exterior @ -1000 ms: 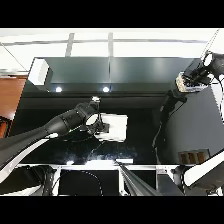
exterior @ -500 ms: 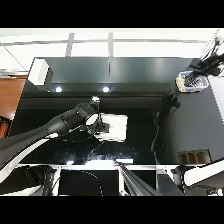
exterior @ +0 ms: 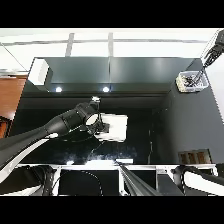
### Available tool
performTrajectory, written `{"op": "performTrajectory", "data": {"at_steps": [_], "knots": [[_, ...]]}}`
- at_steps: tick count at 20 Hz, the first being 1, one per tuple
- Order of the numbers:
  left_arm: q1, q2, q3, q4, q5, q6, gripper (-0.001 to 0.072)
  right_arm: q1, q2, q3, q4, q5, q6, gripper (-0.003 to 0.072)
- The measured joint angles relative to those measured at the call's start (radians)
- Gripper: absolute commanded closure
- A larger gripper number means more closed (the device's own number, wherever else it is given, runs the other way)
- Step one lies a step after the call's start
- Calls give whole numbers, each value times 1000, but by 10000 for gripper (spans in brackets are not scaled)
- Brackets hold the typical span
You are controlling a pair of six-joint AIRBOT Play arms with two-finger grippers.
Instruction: Fold the box and place the chain.
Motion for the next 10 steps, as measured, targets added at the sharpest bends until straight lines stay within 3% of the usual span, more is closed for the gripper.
{"op": "performTrajectory", "data": {"at_steps": [5, 10], "knots": [[0, 0, 0, 0, 1, 0, 683, 112, 182, -142, 232, 143, -110, 684], [0, 0, 0, 0, 6, 0, 683, 304, 277, -372, 341, 188, -151, 684]]}}
